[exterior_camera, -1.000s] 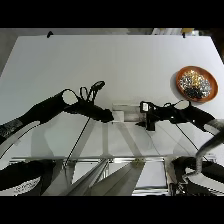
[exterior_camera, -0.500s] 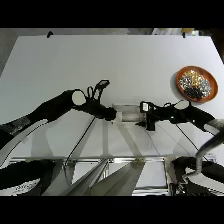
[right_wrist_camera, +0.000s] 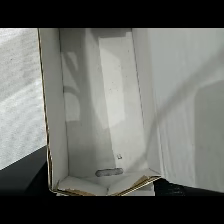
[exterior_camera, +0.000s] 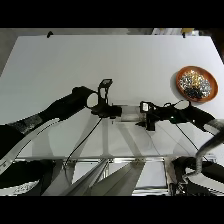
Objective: Fold the box and place the chain.
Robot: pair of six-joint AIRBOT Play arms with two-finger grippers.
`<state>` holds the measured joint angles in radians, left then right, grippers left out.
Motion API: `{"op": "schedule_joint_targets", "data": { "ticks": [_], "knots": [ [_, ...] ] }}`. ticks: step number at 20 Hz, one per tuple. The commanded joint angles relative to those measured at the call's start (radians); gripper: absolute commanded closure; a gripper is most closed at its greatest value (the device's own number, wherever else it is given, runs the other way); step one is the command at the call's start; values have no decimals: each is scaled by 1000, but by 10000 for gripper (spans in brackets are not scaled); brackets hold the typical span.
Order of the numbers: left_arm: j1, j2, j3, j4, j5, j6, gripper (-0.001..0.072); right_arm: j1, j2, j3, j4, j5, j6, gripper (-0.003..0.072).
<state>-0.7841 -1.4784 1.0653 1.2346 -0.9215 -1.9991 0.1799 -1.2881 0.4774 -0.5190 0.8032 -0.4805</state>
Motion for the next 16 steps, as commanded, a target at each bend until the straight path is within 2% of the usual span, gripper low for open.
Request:
{"op": "schedule_joint_targets", "data": {
  "ticks": [1,3,7,10,16],
  "knots": [
    [-41,-66,96,95,-121,-192,420,0,0,-1,0,0,1,286],
    [-66,-122,162,114,-189,-262,422,0,0,-1,0,0,1,286],
    [-108,-205,261,166,-237,-298,438,0,0,-1,0,0,1,286],
    [-108,-220,261,188,-275,-385,438,0,0,-1,0,0,1,286],
    [-109,-241,260,191,-273,-443,439,0,0,-1,1,0,0,286]
  ]
}}
